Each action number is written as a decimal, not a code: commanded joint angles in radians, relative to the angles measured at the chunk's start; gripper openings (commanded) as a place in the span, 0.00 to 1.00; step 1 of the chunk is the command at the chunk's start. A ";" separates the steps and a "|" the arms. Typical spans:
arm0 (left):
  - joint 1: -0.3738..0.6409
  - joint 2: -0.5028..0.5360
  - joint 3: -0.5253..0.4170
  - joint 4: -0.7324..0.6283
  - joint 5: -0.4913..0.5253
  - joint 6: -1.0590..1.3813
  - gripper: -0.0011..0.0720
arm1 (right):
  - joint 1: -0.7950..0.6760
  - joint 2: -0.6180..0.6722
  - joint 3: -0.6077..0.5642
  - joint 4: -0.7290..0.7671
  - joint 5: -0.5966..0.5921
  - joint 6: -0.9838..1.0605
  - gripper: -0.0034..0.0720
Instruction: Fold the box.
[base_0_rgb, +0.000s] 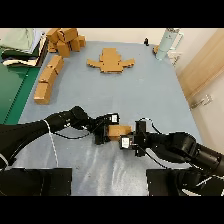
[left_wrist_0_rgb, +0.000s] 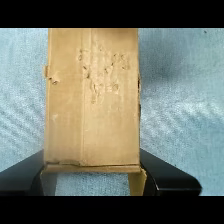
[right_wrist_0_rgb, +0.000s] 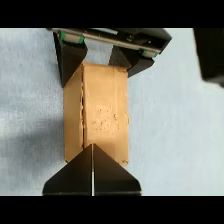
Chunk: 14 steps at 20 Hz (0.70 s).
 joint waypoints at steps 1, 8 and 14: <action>0.000 0.001 0.001 0.000 0.000 0.000 0.66 | -0.005 -0.031 -0.001 -0.025 -0.003 0.010 0.06; 0.000 0.001 0.001 0.000 0.000 0.000 0.66 | -0.005 -0.061 -0.001 -0.009 0.012 0.010 0.06; 0.000 0.001 0.001 0.000 0.000 0.000 0.66 | -0.005 -0.061 -0.001 -0.010 0.013 0.010 0.06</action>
